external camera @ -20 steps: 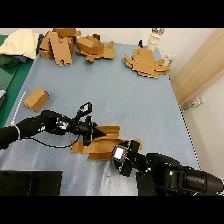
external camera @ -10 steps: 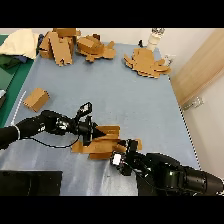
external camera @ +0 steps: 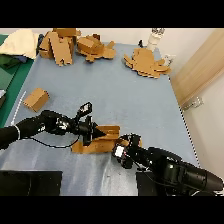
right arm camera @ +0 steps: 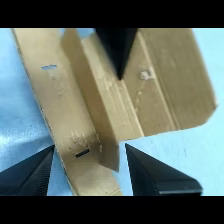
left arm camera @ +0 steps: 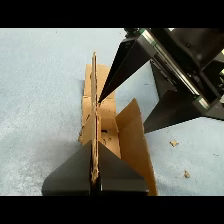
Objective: Fold the box.
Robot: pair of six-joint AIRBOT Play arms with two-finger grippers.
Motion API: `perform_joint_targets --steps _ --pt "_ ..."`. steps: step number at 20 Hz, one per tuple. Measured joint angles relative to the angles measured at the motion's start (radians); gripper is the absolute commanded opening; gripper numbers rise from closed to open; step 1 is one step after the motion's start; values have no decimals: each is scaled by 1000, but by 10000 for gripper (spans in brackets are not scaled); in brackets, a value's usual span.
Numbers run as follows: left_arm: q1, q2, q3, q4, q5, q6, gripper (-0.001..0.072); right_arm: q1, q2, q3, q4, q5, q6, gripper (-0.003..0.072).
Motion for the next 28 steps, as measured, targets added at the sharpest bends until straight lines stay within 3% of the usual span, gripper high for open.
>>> perform_joint_targets --steps 8,14,21,28 --pt "0 0 0 0 0 0 12 -106 0 0 227 -34 -212 707" --pt "0 0 0 0 0 0 12 -274 -18 14 602 -31 -605 701" --pt "0 0 0 1 0 0 12 -492 -208 129 1082 160 -1172 702" --pt "0 0 0 0 -1 0 12 -622 -398 232 1221 328 -1427 702"
